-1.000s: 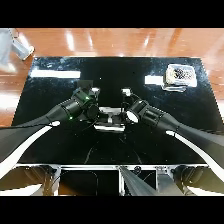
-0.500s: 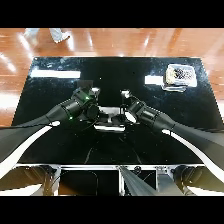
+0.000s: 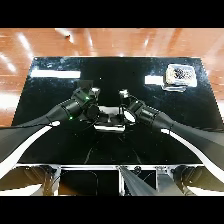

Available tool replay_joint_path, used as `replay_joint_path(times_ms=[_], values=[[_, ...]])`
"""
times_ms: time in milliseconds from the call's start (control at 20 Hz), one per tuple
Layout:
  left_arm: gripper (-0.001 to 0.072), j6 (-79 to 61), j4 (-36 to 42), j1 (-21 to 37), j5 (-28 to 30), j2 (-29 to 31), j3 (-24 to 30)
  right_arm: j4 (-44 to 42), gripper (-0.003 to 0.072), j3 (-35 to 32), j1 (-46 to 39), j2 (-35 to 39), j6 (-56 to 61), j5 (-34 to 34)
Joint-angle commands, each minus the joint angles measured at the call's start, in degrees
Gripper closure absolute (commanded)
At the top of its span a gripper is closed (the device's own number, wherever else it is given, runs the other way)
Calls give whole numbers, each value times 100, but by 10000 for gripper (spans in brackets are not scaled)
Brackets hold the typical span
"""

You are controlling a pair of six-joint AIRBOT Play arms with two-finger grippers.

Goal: Fold the box and place the chain.

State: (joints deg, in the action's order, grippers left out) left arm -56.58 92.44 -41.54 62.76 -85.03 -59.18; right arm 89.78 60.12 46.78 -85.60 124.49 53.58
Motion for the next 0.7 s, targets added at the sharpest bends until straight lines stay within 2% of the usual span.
replay_joint_path(times_ms=[0,350,650], values=[[686,-2,2,-4,0,0,4,28,309,188,-2,11,-55,216],[686,-2,0,-4,0,0,4,136,308,452,-7,17,142,883],[686,-2,2,-4,7,0,4,151,309,452,-24,17,872,1034]])
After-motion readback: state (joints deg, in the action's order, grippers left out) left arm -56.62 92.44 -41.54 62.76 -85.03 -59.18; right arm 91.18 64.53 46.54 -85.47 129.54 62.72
